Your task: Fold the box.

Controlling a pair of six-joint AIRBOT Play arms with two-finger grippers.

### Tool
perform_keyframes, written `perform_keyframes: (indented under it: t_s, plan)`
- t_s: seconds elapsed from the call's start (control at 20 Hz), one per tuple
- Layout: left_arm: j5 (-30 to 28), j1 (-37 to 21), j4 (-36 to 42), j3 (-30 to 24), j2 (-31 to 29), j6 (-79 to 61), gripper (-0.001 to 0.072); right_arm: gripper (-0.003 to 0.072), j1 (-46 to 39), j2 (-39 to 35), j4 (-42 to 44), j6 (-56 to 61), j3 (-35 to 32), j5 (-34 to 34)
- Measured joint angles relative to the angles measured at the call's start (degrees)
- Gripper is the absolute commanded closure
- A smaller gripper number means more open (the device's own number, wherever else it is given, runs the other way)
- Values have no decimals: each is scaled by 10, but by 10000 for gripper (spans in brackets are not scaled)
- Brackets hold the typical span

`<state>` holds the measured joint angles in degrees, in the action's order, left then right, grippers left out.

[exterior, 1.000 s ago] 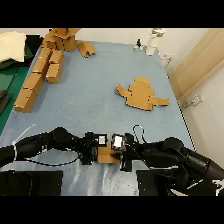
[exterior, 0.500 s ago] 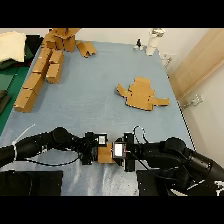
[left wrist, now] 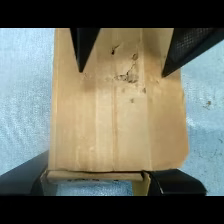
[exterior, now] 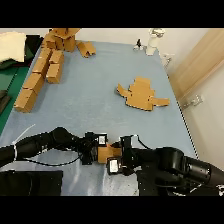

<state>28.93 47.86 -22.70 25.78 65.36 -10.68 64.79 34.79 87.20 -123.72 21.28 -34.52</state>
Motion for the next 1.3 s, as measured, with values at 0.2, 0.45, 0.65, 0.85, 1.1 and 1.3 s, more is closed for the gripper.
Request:
perform_keyframes:
  t_s: [0.2, 0.45, 0.65, 0.85, 1.1, 1.3]
  plan:
    - [0, 0, 0, 0, 0, 0, 150, 140, 51, 21, -94, 107, -3, 7]
    - [0, 0, 0, 0, 0, 0, 150, 140, 73, 51, -155, 178, -4, 11]
    - [0, 0, 0, 0, 0, 0, 150, 193, 77, 63, -197, 212, -4, 13]
    - [0, 0, 0, 0, 0, 0, 150, 259, 77, 66, -215, 223, 1, 10]
    - [-2, 0, 0, 0, 0, 2, 150, 356, 78, 61, -222, 227, 4, 9]
    - [-3, 0, 0, 0, 0, 1, 150, 428, 78, 51, -223, 228, 5, 9]
